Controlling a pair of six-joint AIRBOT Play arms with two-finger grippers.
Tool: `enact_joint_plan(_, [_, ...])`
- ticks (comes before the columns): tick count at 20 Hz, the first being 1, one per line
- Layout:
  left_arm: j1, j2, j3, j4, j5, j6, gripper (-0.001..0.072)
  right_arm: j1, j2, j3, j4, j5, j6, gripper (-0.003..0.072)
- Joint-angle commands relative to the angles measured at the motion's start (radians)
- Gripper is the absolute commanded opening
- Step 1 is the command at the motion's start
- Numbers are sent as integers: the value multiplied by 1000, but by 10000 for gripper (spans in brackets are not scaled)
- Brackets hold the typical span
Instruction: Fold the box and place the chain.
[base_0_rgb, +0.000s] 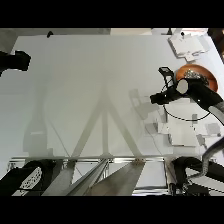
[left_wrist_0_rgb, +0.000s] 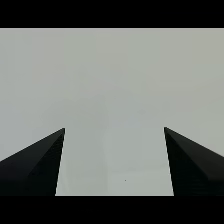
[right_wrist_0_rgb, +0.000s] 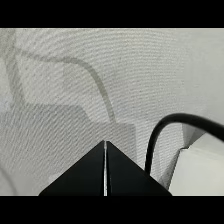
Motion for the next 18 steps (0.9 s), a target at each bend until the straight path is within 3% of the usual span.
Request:
enact_joint_plan(1, [0, 1, 0, 0, 0, 0, 695, 0, 0, 0, 10, -9, 0, 14])
enact_joint_plan(3, [0, 1, 0, 0, 0, 0, 695, 0, 0, 0, 14, -20, 0, 19])
enact_joint_plan(4, [0, 1, 0, 0, 0, 0, 695, 0, 1, 1, 18, -17, 0, 88])
enact_joint_plan(5, [0, 1, 0, 0, 0, 0, 695, 0, 2, 2, 18, -6, 0, 275])
enact_joint_plan(6, [0, 1, 0, 0, 0, 0, 695, 0, 6, 5, 16, 6, 1, 414])
enact_joint_plan(9, [0, 1, 0, 0, 0, 0, 695, 0, 41, 40, -62, 63, 49, 413])
enact_joint_plan(15, [0, 1, 0, 0, 0, 0, 695, -7, 163, 161, -449, 247, 200, 415])
enact_joint_plan(18, [0, 1, 0, 0, 0, 0, 695, -106, 172, 190, -481, 385, 174, 422])
